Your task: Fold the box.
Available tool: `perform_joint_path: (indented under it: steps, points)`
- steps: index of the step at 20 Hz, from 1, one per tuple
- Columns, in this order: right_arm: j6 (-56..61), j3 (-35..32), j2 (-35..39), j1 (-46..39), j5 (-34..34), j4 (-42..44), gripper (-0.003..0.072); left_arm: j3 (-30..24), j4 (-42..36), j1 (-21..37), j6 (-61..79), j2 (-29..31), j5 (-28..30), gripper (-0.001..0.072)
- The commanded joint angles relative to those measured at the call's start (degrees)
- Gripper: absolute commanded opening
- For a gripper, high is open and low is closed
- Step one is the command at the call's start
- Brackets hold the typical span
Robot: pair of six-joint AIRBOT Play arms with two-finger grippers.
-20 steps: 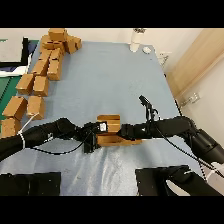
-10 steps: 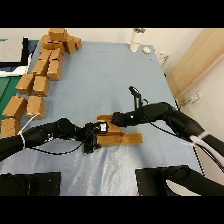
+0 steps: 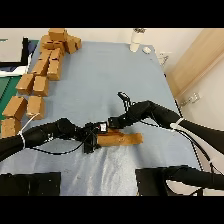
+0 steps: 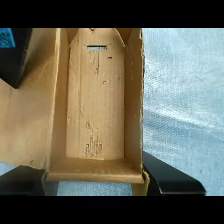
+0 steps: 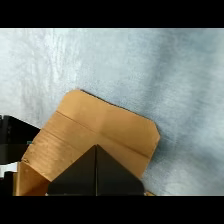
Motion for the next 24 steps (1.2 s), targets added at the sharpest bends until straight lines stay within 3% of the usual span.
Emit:
perform_joint_path:
  steps: [1, 7, 12, 17, 19, 20, 21, 22, 24]
  points:
    - [-1.8, 0.1, -1.2, 1.7, -0.4, -0.8, 0.0003, 0.0, 0.0, 0.0, 0.0, 0.0, 0.0, 0.0422]
    - [-3.4, 0.7, -0.3, 1.6, -0.9, -2.2, 0.0004, 0.0, 0.0, 0.0, 0.0, 0.0, 0.0, 0.0422]
    - [-4.3, 3.4, 10.7, -2.2, -5.9, -6.1, 0.0003, 0.0, 0.0, 0.0, 0.0, 0.0, 0.0, 0.0422]
    - [-5.5, 1.0, 24.8, -2.6, -18.9, -12.6, 0.0003, 0.0, 0.0, 0.0, 0.0, 0.0, 0.0, 0.0422]
    - [-17.9, -2.8, 29.4, -1.9, -27.2, -12.3, 0.0009, 0.0, 0.0, 0.0, 0.0, 0.0, 0.0, 0.0422]
    - [-20.7, -5.0, 31.0, -1.7, -29.3, -13.3, 0.0175, 0.0, 0.0, 0.0, 0.0, 0.0, 0.0, 0.0422]
    - [-23.0, -7.3, 32.1, -1.6, -29.4, -15.3, 0.0514, 0.0, 0.0, 0.0, 0.0, 0.0, 0.0, 0.0422]
    - [-27.9, -9.2, 32.5, -1.6, -28.8, -17.3, 0.0622, 0.0, 0.0, 0.0, 0.0, 0.0, 0.0, 0.0422]
    - [-36.3, -11.7, 31.9, -1.6, -23.5, -20.7, 0.0661, 0.0, 0.0, 0.0, 0.0, 0.0, 0.0, 0.0422]
